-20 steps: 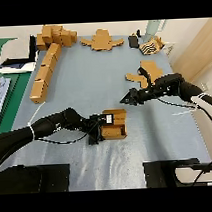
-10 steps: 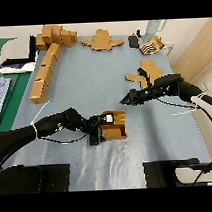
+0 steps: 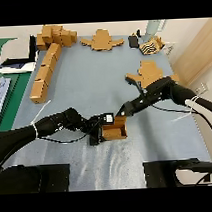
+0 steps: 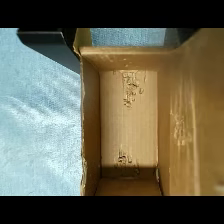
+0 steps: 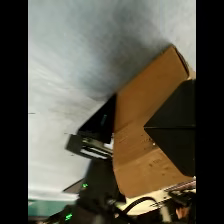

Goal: Fold the box.

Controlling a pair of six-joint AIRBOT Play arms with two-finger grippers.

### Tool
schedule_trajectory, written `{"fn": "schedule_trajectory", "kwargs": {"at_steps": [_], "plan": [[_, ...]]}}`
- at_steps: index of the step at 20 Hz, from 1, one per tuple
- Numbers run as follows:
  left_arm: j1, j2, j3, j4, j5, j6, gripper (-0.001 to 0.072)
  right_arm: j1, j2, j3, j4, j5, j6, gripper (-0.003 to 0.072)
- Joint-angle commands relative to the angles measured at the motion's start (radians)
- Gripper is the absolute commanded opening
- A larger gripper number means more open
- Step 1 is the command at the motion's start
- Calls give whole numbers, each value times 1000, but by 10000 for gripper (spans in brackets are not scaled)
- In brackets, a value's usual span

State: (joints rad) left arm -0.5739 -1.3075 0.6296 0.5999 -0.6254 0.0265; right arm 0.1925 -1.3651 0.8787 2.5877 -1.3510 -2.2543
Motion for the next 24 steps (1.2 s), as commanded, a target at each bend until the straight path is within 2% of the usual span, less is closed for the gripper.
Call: {"fn": "schedule_trajectory", "kwargs": {"at_steps": [1, 7, 15, 21, 23, 24], "plan": [[1, -1, 0, 2, -5, 0, 498, 84, 59, -62, -92, 36, -48, 3], [1, -1, 0, 2, -5, 0, 499, 190, 277, -184, -166, 213, -57, 3], [1, -1, 0, 2, -5, 0, 499, 443, 409, -208, -580, 421, 121, 3], [1, -1, 0, 2, -5, 0, 499, 683, 604, -375, -944, 713, 246, 3], [1, -1, 0, 2, -5, 0, 498, 729, 639, -420, -1032, 772, 245, 6], [1, -1, 0, 2, -5, 0, 498, 744, 645, -428, -1057, 780, 245, 90]]}}
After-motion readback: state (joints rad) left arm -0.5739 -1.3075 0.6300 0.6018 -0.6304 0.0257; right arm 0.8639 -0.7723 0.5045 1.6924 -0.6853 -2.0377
